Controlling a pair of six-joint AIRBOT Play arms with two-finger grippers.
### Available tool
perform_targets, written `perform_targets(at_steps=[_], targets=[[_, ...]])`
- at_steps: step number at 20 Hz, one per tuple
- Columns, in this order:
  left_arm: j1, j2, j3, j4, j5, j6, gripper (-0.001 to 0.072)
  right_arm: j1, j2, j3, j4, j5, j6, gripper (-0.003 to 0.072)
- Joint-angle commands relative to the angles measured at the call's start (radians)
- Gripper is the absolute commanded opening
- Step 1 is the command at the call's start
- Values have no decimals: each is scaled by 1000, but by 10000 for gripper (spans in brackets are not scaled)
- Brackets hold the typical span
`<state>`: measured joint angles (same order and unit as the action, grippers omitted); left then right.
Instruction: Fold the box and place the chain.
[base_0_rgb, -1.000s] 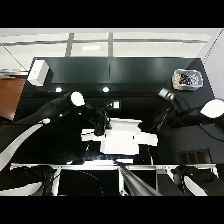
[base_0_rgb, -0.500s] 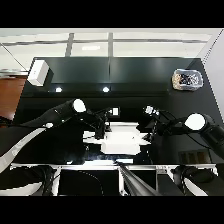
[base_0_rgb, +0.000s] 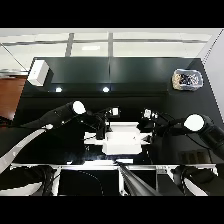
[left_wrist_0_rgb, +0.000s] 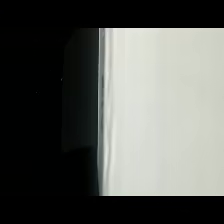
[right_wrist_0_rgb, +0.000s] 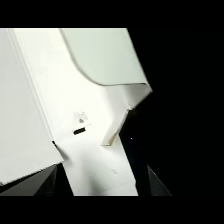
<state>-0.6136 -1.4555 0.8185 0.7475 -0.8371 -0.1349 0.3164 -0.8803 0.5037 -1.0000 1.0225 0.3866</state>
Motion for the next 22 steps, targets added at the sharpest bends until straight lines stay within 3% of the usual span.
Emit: perform_targets(at_steps=[1, 9, 22], targets=[[0, -1, -1, -5, 18, 1, 26, 29, 0, -10, 6, 16, -30, 716], [0, -1, -1, -5, 17, 1, 26, 87, 0, -125, -104, -21, -44, 715], [0, -1, -1, -5, 16, 1, 25, 91, -1, -126, 43, -50, -139, 714]])
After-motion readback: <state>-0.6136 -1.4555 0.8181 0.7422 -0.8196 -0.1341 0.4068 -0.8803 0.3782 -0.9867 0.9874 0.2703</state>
